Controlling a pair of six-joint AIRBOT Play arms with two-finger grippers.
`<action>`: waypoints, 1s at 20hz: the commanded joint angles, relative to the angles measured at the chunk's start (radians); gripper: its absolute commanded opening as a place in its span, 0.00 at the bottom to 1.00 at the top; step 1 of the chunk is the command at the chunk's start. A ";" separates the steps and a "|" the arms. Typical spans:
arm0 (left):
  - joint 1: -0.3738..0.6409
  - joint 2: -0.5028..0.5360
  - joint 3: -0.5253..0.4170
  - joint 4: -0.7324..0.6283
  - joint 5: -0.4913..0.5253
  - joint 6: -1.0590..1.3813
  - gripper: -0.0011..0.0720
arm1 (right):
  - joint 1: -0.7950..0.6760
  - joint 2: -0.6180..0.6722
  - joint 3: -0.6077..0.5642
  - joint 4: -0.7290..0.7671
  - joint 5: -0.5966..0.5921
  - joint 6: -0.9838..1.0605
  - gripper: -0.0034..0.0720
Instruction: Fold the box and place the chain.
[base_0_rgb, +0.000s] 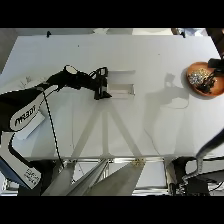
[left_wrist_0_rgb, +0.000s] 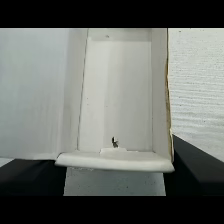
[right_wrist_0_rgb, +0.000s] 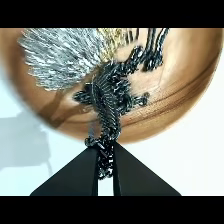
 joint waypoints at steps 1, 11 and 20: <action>0.001 0.001 0.000 0.000 0.000 0.000 0.60 | 0.082 0.097 0.000 -0.002 0.074 -0.003 0.06; 0.001 0.001 0.000 0.000 0.000 0.000 0.60 | 0.546 0.109 0.000 -0.001 0.138 -0.004 0.06; 0.001 0.001 0.000 0.000 0.000 0.000 0.60 | 0.765 0.109 0.000 0.187 0.008 -0.076 0.06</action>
